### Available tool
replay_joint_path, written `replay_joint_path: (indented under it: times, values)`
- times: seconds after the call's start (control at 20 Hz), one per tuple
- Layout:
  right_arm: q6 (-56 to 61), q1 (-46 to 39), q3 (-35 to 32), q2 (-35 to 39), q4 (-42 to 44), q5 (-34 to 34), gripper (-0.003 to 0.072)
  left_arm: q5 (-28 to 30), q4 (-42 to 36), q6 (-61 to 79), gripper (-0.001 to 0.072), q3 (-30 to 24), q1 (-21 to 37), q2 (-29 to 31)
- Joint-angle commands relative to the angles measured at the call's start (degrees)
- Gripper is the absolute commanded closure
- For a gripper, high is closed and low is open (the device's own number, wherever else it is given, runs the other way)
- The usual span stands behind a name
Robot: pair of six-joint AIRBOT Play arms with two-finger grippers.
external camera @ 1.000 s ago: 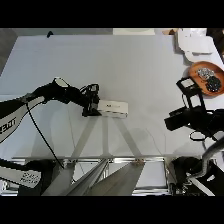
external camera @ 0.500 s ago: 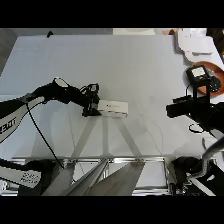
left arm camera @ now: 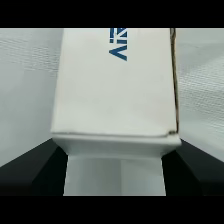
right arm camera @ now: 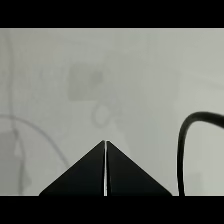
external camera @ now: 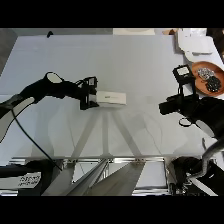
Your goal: Fold the box and place the chain.
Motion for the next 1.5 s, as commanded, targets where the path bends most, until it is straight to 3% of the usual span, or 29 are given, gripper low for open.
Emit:
replay_joint_path:
  times: [0.0,0.15,0.3,0.65,0.85,1.0,1.25,1.45]
  values:
    - [0.0,0.0,0.1,-2.8,0.5,-0.8,0.0671,13.1,6.1,-6.5,0.0704,0.0,0.2,9.3]
    - [0.0,0.0,0.1,-3.1,2.0,-0.8,0.0671,24.3,7.7,-12.4,0.0701,0.0,1.2,17.3]
    - [0.0,0.0,0.1,-3.2,3.0,-0.7,0.0671,31.8,7.5,-20.8,0.0701,0.0,3.5,22.9]
    - [0.0,0.0,0.1,-3.2,3.3,-0.7,0.0671,36.0,7.4,-43.8,0.0710,0.0,15.5,24.1]
    - [0.0,0.0,0.1,-3.2,4.1,-0.8,0.0671,44.2,3.5,-55.2,0.0709,-0.3,24.1,21.8]
    - [0.0,0.0,0.1,-3.2,4.3,-0.8,0.0671,45.1,1.9,-55.3,0.0709,-0.3,27.7,17.2]
    - [0.0,0.0,0.1,-3.2,4.3,-2.4,0.0670,49.4,0.7,-55.3,0.0709,-0.3,26.5,7.0]
    - [0.0,0.0,0.1,-3.2,4.3,-7.3,0.0670,48.7,-0.5,-55.3,0.0709,-0.3,25.7,1.0]
